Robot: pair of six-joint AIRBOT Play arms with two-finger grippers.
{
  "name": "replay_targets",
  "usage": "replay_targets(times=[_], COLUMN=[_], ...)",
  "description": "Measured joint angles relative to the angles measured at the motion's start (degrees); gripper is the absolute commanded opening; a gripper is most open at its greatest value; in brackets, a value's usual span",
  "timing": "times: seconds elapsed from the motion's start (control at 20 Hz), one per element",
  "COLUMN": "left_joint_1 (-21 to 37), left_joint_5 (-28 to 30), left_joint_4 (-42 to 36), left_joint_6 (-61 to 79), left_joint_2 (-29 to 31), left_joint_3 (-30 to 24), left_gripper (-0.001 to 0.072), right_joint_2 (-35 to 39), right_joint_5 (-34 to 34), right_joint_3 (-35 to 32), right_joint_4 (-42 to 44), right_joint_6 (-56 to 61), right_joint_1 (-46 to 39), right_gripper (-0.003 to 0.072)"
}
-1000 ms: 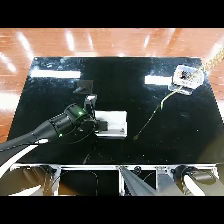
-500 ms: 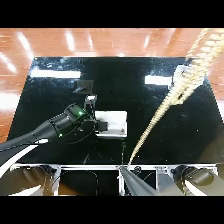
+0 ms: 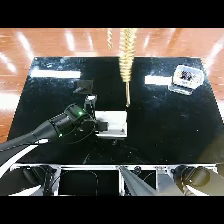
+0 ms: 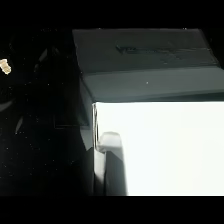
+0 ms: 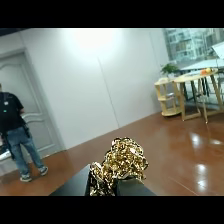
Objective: Fold the box and place the chain.
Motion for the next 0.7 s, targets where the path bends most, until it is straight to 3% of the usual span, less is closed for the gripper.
replay_targets(times=[0.7], left_joint_1=[0.0], left_joint_5=[0.0], left_joint_4=[0.0], left_joint_6=[0.0], left_joint_2=[0.0], left_joint_3=[0.0], left_gripper=[0.0021], right_joint_2=[-1.3], right_joint_5=[-8.0], right_joint_3=[5.2], right_joint_4=[-6.2], right_joint_6=[-2.6], right_joint_1=[1.7], right_gripper=[0.0033])
